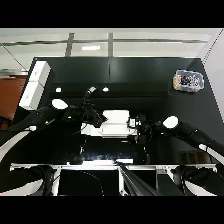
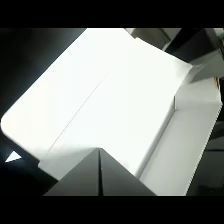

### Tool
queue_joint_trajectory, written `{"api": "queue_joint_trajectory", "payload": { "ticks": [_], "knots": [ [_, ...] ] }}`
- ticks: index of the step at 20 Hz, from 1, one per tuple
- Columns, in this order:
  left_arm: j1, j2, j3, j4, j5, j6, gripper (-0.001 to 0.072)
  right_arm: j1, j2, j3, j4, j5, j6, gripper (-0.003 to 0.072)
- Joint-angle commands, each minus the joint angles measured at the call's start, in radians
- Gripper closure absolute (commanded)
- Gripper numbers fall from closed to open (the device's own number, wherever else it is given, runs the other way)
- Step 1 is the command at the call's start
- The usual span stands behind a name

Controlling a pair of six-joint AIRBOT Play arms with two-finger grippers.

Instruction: Fold the box and place the chain.

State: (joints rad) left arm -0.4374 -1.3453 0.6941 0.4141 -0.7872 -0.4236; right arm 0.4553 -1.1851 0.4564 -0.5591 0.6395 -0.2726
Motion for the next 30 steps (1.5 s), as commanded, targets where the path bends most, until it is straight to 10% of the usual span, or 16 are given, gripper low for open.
{"api": "queue_joint_trajectory", "payload": {
  "ticks": [1,7,11,12,14,20,30],
  "knots": [
    [-0.036,-0.002,0.008,0.07,0.036,0.002,0.0681,0.0,-0.001,0.0,0.0,0.0,0.0,0.0255],
    [0.065,0.116,0.035,0.143,0.065,0.012,0.0677,0.0,-0.001,0.0,0.0,0.0,0.0,0.0255],
    [0.189,0.235,0.03,0.266,-0.106,0.014,0.0676,0.0,-0.001,0.0,0.0,0.0,0.0,0.0255],
    [0.222,0.24,0.03,0.294,-0.178,0.044,0.0608,0.0,-0.001,0.0,0.0,0.0,0.0,0.0255],
    [0.256,0.23,0.017,0.354,-0.275,0.189,0.0016,0.0,-0.001,0.0,0.0,0.0,0.0,0.0255],
    [0.163,0.18,-0.032,0.349,-0.237,0.625,0.0004,0.0,-0.001,0.0,0.0,0.0,0.0,0.0255],
    [0.051,0.106,-0.032,0.378,-0.129,0.624,0.0007,0.0,-0.001,0.0,0.0,0.0,0.0,0.0255]
  ]
}}
